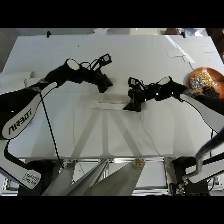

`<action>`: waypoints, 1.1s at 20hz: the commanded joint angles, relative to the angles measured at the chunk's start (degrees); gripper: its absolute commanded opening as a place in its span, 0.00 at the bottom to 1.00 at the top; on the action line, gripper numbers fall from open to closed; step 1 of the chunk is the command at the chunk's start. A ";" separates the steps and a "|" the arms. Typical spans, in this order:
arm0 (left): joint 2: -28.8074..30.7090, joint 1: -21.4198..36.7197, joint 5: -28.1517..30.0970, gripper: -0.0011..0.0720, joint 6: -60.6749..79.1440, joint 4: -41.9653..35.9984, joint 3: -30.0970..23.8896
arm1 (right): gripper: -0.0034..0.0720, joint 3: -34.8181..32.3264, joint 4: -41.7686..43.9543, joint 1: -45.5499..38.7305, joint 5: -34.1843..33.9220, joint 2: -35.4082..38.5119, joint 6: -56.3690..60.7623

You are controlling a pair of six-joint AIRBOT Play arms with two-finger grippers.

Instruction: Fold the box and place the chain.

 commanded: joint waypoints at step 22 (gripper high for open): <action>11.19 9.40 -9.42 0.96 27.85 11.17 -14.21 | 0.71 0.04 0.09 -0.04 -0.07 -0.02 0.11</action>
